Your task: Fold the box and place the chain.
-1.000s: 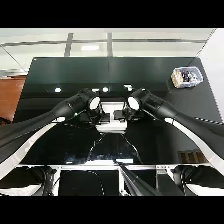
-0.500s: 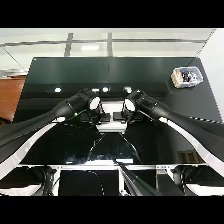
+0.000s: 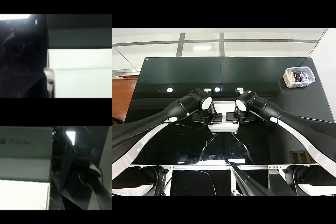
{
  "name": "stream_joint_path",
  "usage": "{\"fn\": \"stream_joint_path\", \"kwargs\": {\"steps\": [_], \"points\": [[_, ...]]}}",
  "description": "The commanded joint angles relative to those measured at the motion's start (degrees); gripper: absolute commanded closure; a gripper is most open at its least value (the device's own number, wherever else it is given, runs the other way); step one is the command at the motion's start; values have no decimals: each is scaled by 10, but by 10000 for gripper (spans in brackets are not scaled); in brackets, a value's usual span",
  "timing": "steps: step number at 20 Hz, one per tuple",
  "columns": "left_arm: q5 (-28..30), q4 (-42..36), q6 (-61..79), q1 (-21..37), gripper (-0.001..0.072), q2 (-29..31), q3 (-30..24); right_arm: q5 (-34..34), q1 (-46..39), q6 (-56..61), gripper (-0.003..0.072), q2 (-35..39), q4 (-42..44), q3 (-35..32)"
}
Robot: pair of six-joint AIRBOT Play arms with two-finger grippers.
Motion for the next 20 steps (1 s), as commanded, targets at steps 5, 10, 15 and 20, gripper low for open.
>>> {"fn": "stream_joint_path", "kwargs": {"steps": [5, 10, 15, 20], "points": [[-2, -1, -1, 0, 687, 0, 0, 4, 0, -5, 675, 1, 5, 1], [-2, -1, -1, 0, 687, 0, 0, 3, 0, -5, 431, 6, 4, 1], [-2, -1, -2, 0, 687, 0, 0, 7, 0, -25, 385, 66, -11, 3], [-2, -1, -1, 0, 687, 0, 0, 41, -9, -65, 387, 191, -60, 21]]}}
